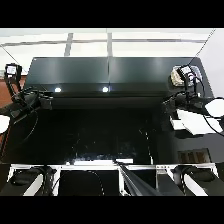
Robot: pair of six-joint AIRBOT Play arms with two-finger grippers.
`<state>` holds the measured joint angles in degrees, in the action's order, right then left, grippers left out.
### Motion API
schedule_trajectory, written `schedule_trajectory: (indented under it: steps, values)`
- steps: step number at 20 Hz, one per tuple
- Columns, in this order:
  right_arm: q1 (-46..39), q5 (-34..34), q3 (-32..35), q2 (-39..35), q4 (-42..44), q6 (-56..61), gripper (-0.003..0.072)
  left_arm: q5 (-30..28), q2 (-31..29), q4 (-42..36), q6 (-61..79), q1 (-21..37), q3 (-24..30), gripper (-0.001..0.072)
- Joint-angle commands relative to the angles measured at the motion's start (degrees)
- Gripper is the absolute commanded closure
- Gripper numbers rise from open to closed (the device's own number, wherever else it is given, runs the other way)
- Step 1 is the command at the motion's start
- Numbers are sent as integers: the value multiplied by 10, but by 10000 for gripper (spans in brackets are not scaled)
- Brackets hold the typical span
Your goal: Fold the box and place the chain.
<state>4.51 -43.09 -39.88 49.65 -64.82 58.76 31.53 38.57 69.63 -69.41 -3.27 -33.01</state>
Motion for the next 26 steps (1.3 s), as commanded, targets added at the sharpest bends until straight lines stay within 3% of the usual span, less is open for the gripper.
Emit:
schedule_trajectory:
  steps: [1, 11, 14, 15, 16, 17, 19, 22, 25, 26]
  values:
    - [0, 0, 0, 0, 0, 0, 669, 0, 0, 0, 0, 0, 0, 685]
    - [0, 7, 0, 0, 16, 0, 668, 0, 0, 0, 0, 0, 0, 685]
    - [1, 92, 0, 2, 104, -2, 668, 0, 0, 0, 0, 0, 0, 686]
    - [1, 129, 0, 5, 109, 2, 579, 0, 0, 0, 0, 0, 0, 685]
    - [-2, 156, 0, 10, 103, 5, 62, 0, 0, 0, 0, 0, 0, 685]
    - [-7, 176, 0, 17, 83, 10, -23, 0, 0, 0, 0, 0, 0, 685]
    - [-51, 205, -1, 32, -20, 105, -22, -10, 0, -5, 0, 0, 1, 685]
    - [-228, 179, -38, 82, -201, 320, -21, -53, 9, -46, -1, -1, 1, 685]
    - [-438, 95, -118, 159, -181, 333, -20, -51, 24, -70, 0, 0, 1, 682]
    - [-492, 52, -152, 187, -167, 315, -20, -44, 30, -70, 0, 0, 1, 578]
